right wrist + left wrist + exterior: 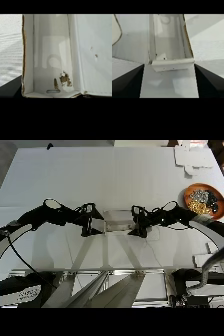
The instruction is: Fold the box and place the chain.
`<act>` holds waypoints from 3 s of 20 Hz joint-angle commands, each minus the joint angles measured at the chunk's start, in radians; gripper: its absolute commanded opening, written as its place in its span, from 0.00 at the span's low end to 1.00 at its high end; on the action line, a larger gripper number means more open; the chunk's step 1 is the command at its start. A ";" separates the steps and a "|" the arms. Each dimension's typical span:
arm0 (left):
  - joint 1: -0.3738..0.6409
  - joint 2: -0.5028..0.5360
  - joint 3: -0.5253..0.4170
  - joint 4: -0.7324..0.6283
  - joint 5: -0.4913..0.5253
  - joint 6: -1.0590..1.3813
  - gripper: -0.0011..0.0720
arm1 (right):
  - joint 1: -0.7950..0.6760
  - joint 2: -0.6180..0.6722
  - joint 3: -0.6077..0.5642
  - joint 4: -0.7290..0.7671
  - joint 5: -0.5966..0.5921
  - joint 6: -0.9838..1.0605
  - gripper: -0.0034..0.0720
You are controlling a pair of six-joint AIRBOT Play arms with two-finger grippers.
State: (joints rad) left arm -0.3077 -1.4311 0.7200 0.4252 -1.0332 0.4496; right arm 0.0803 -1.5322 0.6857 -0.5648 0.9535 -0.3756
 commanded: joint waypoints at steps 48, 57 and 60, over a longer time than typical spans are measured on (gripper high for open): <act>-0.167 -0.108 0.000 -0.002 0.266 -0.098 0.40 | 0.000 0.001 0.001 0.001 -0.001 0.001 0.65; -0.167 -0.108 0.000 -0.002 0.266 -0.098 0.40 | -0.001 0.011 0.002 0.008 -0.039 0.000 0.98; -0.167 -0.108 0.000 -0.002 0.266 -0.098 0.40 | -0.001 0.037 0.002 -0.033 -0.042 0.003 0.97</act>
State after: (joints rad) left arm -0.4751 -1.5387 0.7200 0.4232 -0.7677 0.3511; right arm 0.0803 -1.5143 0.6865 -0.5686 0.9222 -0.3752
